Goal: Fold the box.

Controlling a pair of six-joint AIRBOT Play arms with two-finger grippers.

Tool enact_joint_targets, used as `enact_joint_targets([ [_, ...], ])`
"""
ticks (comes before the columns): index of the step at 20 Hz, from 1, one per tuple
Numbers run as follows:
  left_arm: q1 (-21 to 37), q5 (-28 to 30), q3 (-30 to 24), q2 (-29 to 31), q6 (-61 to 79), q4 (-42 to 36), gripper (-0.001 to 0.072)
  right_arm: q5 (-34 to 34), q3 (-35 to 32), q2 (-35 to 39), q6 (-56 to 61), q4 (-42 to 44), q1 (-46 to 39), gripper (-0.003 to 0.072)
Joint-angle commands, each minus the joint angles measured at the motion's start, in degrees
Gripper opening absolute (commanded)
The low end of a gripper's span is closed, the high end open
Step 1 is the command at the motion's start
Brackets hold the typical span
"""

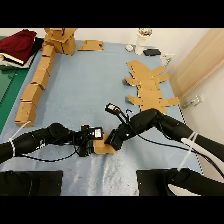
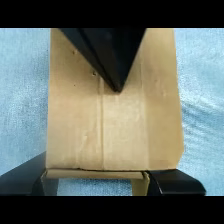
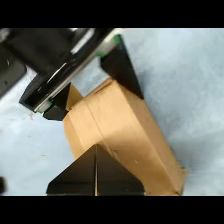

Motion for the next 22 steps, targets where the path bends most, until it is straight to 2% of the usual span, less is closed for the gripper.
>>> enact_joint_targets([
  [1, 0.0, 0.02, 0.0, -0.02, 0.0, 0.02, 0.0488, 7.43, -0.68, 5.31, 0.17, -10.29, 5.29, 0.0004],
  [6, 0.0, 0.0, 0.0, -0.02, 0.0, 0.02, 0.0488, 11.82, -1.66, 11.52, 5.14, -28.3, 14.6, 0.0004],
  [8, 0.0, 0.0, 0.0, -0.02, 0.0, 0.02, 0.0488, 13.99, -3.41, 13.79, 5.05, -30.38, 17.4, 0.0006],
  [9, 0.0, 0.0, 0.0, -0.02, 0.0, 0.02, 0.0488, 14.16, -3.98, 14.27, 5.05, -30.67, 18.34, 0.0062],
  [10, 0.0, 0.02, 0.0, -0.02, 0.0, 0.02, 0.0488, 14.05, -4.2, 14.23, 5.01, -30.91, 18.88, 0.0216],
  [11, 0.0, 0.0, 0.0, -0.02, 0.0, 0.02, 0.0488, 13.92, -4.22, 14.01, 4.98, -31.3, 19.06, 0.0323],
  [12, 0.0, 0.0, 0.0, -0.02, 0.0, 0.02, 0.0488, 14.08, -4.22, 14.01, 4.76, -31.45, 19.21, 0.0371],
  [16, 0.0, 0.0, 0.0, -0.02, 0.0, 0.02, 0.0488, 14.14, -4.2, 14.01, 3.34, -32.3, 19.26, 0.0397],
  [17, 0.0, 0.0, 0.0, -0.02, 0.0, 0.02, 0.0488, 14.38, -4.2, 14.01, 3.34, -32.28, 19.26, 0.0434],
  [19, 0.0, 0.0, 0.0, -0.02, 0.0, 0.02, 0.0488, 14.86, -4.2, 14.01, 3.32, -32.33, 19.26, 0.046],
  [22, 0.0, 0.02, 0.0, -0.02, 0.0, 0.02, 0.0488, 14.99, -4.2, 12.92, 3.32, -32.33, 19.28, 0.046],
])
